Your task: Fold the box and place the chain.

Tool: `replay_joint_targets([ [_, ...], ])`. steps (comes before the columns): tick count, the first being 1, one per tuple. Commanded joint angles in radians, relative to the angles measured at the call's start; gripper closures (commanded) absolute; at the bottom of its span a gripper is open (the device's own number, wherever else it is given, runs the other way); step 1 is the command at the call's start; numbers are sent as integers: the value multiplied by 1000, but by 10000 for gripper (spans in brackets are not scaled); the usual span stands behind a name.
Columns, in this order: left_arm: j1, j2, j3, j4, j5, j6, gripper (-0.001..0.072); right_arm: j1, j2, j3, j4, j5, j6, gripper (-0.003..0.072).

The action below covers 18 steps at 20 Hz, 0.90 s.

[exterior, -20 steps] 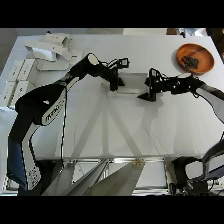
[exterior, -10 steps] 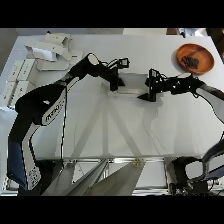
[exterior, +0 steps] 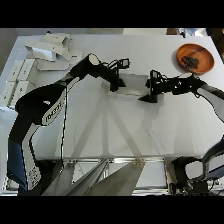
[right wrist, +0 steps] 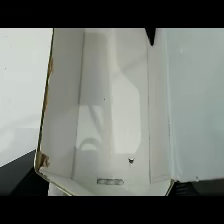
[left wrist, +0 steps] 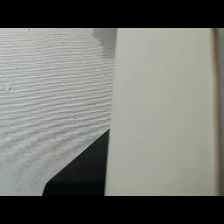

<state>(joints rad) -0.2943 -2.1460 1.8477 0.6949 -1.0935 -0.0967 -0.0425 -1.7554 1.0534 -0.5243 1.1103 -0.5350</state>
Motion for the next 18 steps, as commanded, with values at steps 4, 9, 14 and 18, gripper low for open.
replay_joint_targets([
  [4, 1, 0, 1, 1, 5, 0, 696, -12, 0, 0, -19, -54, 5, -11],
  [9, 1, 0, 1, 1, 5, 0, 696, -11, 0, 0, -3, -83, 29, -11],
  [14, 1, 0, 1, 1, 5, 0, 696, -11, 0, 0, -2, -82, 29, -11],
  [18, 1, 0, 1, 1, 5, 0, 696, -11, 0, 0, -2, -82, 29, -10],
])
